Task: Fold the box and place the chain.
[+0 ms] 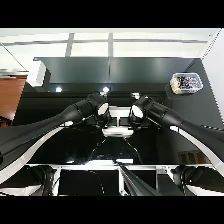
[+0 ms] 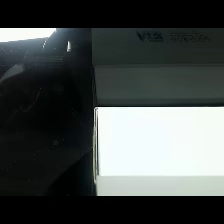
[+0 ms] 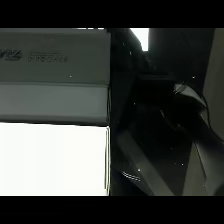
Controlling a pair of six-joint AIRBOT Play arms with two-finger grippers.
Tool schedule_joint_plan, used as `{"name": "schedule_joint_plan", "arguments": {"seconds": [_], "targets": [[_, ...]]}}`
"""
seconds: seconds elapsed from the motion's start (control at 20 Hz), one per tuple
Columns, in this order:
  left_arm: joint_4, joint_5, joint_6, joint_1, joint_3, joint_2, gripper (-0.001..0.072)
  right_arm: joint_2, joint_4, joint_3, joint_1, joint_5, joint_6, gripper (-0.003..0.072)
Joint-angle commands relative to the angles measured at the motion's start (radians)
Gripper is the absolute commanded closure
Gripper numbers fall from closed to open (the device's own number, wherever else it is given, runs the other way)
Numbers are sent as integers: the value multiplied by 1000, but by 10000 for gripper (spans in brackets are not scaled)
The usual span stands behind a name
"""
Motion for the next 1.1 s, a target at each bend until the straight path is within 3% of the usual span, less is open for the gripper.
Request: {"name": "schedule_joint_plan", "arguments": {"seconds": [0.0,0.2,0.45,0.65,0.75,0.8,0.85,1.05], "targets": [[0,-1,0,0,0,0,682,5,-3,1,-7,2,1,392],[0,-1,0,0,0,0,682,79,-15,1,-18,24,-140,367],[0,-2,0,0,0,0,683,336,-120,1,-53,110,-285,368],[0,-1,0,0,0,0,683,478,-609,0,-135,143,-314,369],[0,-1,0,0,0,0,682,473,-731,-15,-243,59,-313,367],[0,0,0,0,0,0,682,469,-725,-35,-323,-42,-306,290],[0,0,0,0,0,0,682,459,-712,-57,-409,-143,-293,-30],[0,1,0,0,0,0,682,320,-564,-79,-695,-451,-230,-34]]}}
